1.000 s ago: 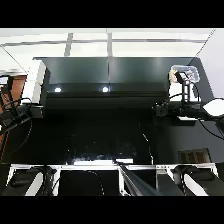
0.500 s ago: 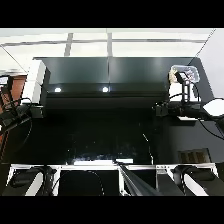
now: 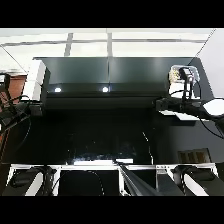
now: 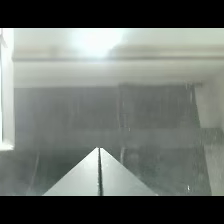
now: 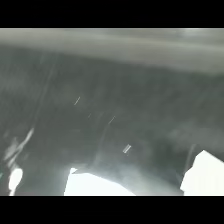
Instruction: Fold the box and place the chain.
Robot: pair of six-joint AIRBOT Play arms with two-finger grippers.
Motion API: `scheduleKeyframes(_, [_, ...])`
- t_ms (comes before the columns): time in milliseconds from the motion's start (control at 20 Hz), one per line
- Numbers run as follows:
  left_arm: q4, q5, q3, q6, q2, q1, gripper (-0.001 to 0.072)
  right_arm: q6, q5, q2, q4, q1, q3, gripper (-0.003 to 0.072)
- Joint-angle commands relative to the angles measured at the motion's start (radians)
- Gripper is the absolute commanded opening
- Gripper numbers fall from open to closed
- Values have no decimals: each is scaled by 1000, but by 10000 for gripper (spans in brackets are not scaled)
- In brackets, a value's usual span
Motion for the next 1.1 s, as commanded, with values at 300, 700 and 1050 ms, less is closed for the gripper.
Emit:
scheduleKeyframes(300, [-68,48,-4,-4,-127,0,705,281,-126,-77,-290,-218,54,716])
scheduleKeyframes(700, [-70,-6,-4,-4,-140,-1,705,272,242,-454,-245,-1175,432,715])
scheduleKeyframes(1050, [-128,-26,-4,-4,-140,-1,705,-13,742,-862,-161,-1140,772,708])
